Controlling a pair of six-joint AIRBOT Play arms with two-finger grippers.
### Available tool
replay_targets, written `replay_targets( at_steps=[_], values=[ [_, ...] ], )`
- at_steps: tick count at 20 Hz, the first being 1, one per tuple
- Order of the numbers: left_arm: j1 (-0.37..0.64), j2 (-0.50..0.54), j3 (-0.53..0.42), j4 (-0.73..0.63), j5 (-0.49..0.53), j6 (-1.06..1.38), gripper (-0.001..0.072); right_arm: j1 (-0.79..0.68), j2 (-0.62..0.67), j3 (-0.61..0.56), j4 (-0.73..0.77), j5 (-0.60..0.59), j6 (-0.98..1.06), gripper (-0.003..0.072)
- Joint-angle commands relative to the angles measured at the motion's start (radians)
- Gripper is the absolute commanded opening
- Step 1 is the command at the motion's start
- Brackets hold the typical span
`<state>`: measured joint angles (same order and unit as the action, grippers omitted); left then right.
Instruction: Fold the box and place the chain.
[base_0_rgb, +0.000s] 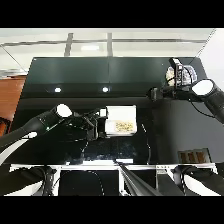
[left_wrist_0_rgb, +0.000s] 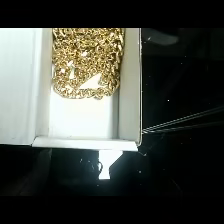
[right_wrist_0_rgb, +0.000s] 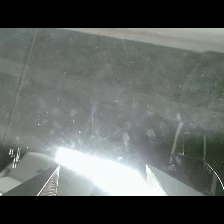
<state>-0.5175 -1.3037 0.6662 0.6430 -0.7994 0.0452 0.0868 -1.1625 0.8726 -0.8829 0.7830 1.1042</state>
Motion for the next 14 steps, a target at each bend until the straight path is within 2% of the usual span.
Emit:
replay_targets(
  at_steps=[1,5,9,14],
  values=[
    [-0.015,-0.014,0.001,-0.01,0.07,-0.002,0.0713,-0.002,0.0,0.001,-0.001,0.025,0.0,0.0619],
    [-0.015,-0.014,0.002,-0.026,0.096,0.005,0.0708,-0.002,0.0,0.001,-0.001,0.026,-0.001,0.0619],
    [-0.015,-0.014,0.003,-0.035,0.083,0.134,0.0707,0.001,0.0,0.001,-0.001,0.026,-0.001,0.0619],
    [-0.015,-0.017,0.003,-0.119,0.091,0.169,0.0704,0.001,0.0,0.0,-0.001,0.026,-0.001,0.0618]
  ],
)
